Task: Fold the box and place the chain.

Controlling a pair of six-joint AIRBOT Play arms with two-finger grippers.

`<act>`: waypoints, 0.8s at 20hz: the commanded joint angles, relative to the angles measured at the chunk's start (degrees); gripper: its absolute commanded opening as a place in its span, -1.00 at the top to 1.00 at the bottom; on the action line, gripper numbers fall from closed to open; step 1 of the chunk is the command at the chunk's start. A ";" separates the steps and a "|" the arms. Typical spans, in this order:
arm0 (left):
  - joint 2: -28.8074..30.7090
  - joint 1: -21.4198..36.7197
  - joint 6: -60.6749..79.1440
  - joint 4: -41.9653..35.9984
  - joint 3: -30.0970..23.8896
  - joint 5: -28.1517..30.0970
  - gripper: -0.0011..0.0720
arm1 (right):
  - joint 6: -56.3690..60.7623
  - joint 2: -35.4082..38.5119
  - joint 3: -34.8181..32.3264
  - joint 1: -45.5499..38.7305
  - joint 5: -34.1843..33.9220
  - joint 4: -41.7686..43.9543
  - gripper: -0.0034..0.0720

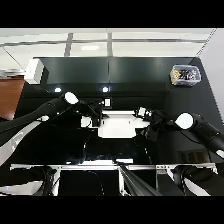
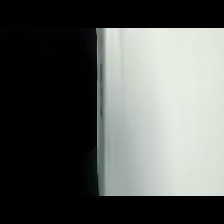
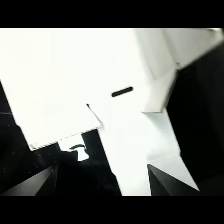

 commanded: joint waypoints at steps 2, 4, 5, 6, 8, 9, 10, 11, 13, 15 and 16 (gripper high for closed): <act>-0.13 0.00 -0.09 1.79 0.07 0.22 0.90 | -5.81 -1.92 -0.55 2.05 0.02 0.09 -0.76; -0.13 0.00 -0.07 1.84 0.07 0.17 0.90 | -5.84 -2.51 -0.81 2.99 -0.02 0.22 -0.76; -0.13 0.00 -0.07 1.79 0.07 0.13 0.90 | -6.10 -2.75 -0.85 3.54 -0.09 0.20 -0.76; -0.13 0.00 -0.07 1.79 0.07 0.15 0.90 | -6.43 -2.95 -0.85 4.13 -0.26 0.31 -0.76; -0.13 0.00 -0.07 1.79 0.07 0.22 0.90 | -6.69 -3.30 -0.85 5.53 -0.55 0.98 -0.76; -0.13 0.00 -0.07 1.79 0.07 0.22 0.90 | -6.69 -3.43 -0.92 6.45 -1.40 1.05 -0.76; -0.13 0.00 -0.07 1.79 0.07 0.22 0.90 | -6.67 -3.43 -1.05 7.41 -2.95 1.14 -0.76; -0.13 0.00 -0.07 1.79 0.07 0.22 0.90 | -6.67 -3.45 -1.09 8.52 -5.33 1.88 -0.76; -0.13 0.00 -0.07 1.79 0.07 0.22 0.90 | -6.67 -3.45 -1.09 9.99 -10.51 6.34 -0.76; -0.13 0.00 -0.07 1.79 0.07 0.22 0.90 | -6.69 -3.45 -1.09 10.93 -13.90 7.13 -0.76; -0.13 0.00 -0.07 1.79 0.07 0.22 0.90 | -6.67 -3.45 -1.07 10.97 -14.45 7.26 -0.76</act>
